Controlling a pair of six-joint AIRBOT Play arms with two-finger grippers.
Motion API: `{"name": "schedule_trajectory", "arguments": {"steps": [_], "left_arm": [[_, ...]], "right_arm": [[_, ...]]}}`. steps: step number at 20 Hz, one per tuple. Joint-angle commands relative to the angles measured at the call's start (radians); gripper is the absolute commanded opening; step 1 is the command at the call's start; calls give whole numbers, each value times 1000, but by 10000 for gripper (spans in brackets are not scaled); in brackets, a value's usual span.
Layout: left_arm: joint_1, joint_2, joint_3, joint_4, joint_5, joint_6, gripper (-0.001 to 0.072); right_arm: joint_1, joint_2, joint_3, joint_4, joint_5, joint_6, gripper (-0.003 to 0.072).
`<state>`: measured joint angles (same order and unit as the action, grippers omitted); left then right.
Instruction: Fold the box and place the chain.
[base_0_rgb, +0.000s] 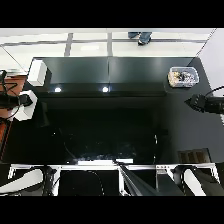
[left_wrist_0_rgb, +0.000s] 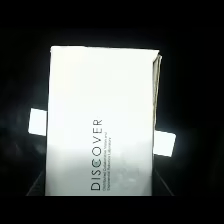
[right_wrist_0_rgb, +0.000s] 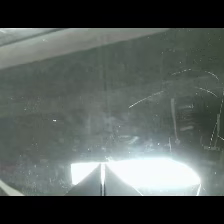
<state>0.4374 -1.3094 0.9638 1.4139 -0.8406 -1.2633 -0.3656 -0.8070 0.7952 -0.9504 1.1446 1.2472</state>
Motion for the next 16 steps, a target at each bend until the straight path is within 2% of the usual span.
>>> {"name": "schedule_trajectory", "arguments": {"steps": [1, 4, 12, 13, 14, 16], "left_arm": [[10, -92, 85, -47, 30, 66, 352], [5, -174, 164, -171, 18, 158, 352], [-32, -357, 323, -182, 26, 160, 358], [-39, -361, 328, -176, 38, 160, 485], [-47, -355, 332, -168, 65, 158, 713], [-53, -339, 386, -134, 42, 158, 715]], "right_arm": [[0, 0, 0, 0, -5, 12, 11], [0, 0, 0, 1, -9, 15, 11], [0, 0, 0, 61, -84, 49, 11], [0, 0, 0, 60, -84, 54, 11], [0, 0, 0, 61, -82, 55, 11], [2, 0, 0, 61, -70, 58, 11]]}}
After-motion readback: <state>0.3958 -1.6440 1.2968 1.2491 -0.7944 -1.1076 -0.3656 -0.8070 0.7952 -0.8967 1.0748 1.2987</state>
